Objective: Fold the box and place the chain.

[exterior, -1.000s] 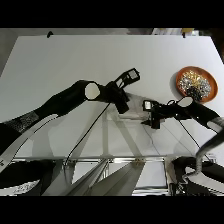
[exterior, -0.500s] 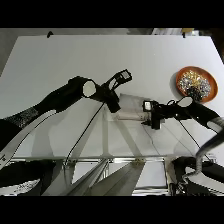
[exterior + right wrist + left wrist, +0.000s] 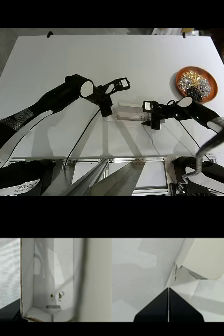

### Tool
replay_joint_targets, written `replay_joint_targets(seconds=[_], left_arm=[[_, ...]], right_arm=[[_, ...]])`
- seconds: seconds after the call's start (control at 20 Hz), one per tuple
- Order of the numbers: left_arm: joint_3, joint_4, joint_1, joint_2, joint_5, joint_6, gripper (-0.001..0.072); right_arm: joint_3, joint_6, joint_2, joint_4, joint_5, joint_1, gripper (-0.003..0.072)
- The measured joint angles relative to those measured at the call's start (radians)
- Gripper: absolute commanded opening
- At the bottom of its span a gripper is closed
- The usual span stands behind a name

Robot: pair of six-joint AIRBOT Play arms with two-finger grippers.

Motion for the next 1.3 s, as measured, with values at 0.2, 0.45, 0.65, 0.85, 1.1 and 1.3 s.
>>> replay_joint_targets(seconds=[0.2,0.45,0.65,0.85,1.1,1.3], left_arm=[[0.0,-0.006,0.0,0.001,-0.018,0.068,0.0003],[0.0,-0.025,0.0,0.001,-0.024,0.094,0.0004],[0.0,-0.048,0.0,0.001,-0.026,0.103,0.0004],[0.0,-0.06,0.0,0.002,-0.027,0.109,0.0004],[0.0,-0.117,-0.001,0.002,-0.029,0.16,0.0004],[0.0,-0.224,-0.002,0.002,-0.032,0.251,0.0004]], right_arm=[[0.0,-0.001,0.0,0.0,-0.006,0.0,0.0395],[0.0,-0.001,0.0,0.001,-0.017,0.0,0.04],[0.0,0.001,0.005,0.002,-0.014,0.0,0.0575],[0.0,0.022,0.013,0.006,-0.006,0.0,0.0549],[0.0,0.027,0.016,0.006,-0.003,0.0,0.0379],[0.0,0.014,0.016,0.001,-0.005,0.0,0.0377]])
